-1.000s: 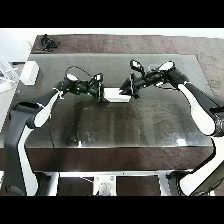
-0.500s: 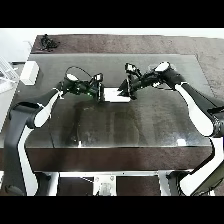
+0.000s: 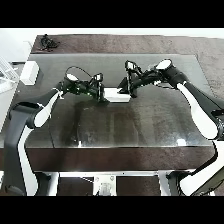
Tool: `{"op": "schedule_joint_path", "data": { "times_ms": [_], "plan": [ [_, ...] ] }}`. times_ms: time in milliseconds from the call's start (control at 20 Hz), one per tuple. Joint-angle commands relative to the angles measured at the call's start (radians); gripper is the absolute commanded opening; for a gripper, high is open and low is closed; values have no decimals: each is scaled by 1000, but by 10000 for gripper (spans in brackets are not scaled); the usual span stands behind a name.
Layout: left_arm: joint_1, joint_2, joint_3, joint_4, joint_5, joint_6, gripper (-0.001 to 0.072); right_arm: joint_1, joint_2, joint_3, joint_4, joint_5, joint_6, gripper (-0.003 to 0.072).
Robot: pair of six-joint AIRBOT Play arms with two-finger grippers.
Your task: Fold the box and place the chain.
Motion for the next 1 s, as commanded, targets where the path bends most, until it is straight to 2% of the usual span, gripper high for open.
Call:
{"op": "schedule_joint_path", "data": {
  "times_ms": [0,50,150,200,250,550,650,700,950],
  "plan": [
    [0,1,0,0,0,0,329,-5,6,-2,-6,49,42,278],
    [0,1,0,0,0,0,328,-4,5,-2,-6,36,41,283],
    [0,1,0,0,0,0,328,-2,3,-2,-6,7,42,401],
    [0,1,0,0,0,0,328,-1,1,-2,-6,8,42,443],
    [0,1,0,0,0,0,328,2,-2,-2,-9,8,42,455],
    [0,1,0,0,0,0,329,21,-26,-13,-20,6,41,452],
    [0,1,0,0,0,0,328,31,-26,-12,-60,-30,41,447],
    [0,1,0,0,0,0,328,39,-26,-12,-80,-54,42,412],
    [0,1,0,0,0,0,329,48,-25,-11,-89,-125,41,408]
  ]
}}
